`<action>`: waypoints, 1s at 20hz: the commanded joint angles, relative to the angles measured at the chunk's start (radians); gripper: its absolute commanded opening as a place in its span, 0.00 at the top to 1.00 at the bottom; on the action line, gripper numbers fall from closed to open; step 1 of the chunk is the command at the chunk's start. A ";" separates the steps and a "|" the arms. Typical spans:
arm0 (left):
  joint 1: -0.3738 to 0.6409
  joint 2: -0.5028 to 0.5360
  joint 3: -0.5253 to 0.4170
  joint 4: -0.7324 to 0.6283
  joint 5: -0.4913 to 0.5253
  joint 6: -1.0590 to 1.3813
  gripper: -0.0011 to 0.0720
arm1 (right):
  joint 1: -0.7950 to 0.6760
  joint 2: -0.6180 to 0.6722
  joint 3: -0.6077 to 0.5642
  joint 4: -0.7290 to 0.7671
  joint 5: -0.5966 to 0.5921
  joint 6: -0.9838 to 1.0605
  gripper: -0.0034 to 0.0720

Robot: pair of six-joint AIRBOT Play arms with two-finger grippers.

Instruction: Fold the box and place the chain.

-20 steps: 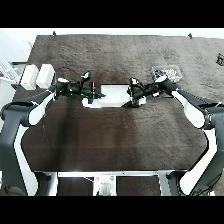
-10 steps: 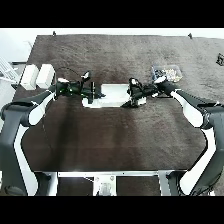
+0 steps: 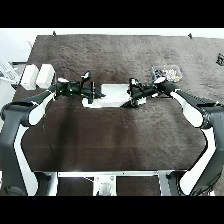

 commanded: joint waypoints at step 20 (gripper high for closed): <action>0.001 0.001 0.000 0.000 0.000 0.001 0.95 | 0.001 -0.002 0.008 -0.037 0.031 0.001 0.17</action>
